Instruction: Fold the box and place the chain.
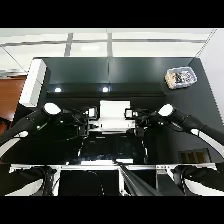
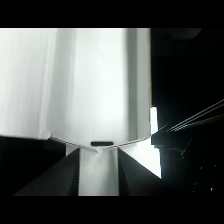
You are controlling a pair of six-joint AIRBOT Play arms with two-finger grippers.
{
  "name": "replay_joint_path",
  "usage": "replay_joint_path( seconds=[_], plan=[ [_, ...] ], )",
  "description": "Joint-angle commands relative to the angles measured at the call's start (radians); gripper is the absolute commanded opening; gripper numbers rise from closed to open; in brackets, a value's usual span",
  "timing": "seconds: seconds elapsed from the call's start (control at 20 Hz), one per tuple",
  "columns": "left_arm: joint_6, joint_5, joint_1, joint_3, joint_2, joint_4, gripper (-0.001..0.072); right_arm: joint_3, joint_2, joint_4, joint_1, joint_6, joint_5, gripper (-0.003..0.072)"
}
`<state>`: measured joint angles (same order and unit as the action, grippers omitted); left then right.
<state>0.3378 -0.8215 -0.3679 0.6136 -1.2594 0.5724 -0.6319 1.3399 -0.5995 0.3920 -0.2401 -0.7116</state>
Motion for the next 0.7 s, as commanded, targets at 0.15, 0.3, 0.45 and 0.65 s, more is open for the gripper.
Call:
replay_joint_path(
  seconds=[0.15, 0.3, 0.45, 0.65],
  plan=[
    [0.007, 0.068, -0.064, 0.004, -0.009, -0.062, 0.0198, 0.001, 0.001, 0.000, 0.001, 0.000, -0.001, 0.0080],
    [0.005, 0.092, -0.096, 0.004, -0.039, -0.121, 0.0199, 0.001, 0.001, 0.000, 0.001, 0.000, -0.001, 0.0079],
    [-0.005, 0.104, -0.097, 0.011, -0.056, -0.169, 0.0198, 0.001, 0.001, 0.000, 0.001, 0.000, 0.000, 0.0080],
    [-0.005, 0.107, -0.098, 0.011, -0.056, -0.166, 0.0187, 0.001, 0.001, 0.000, 0.001, 0.000, -0.001, 0.0080]
  ],
)
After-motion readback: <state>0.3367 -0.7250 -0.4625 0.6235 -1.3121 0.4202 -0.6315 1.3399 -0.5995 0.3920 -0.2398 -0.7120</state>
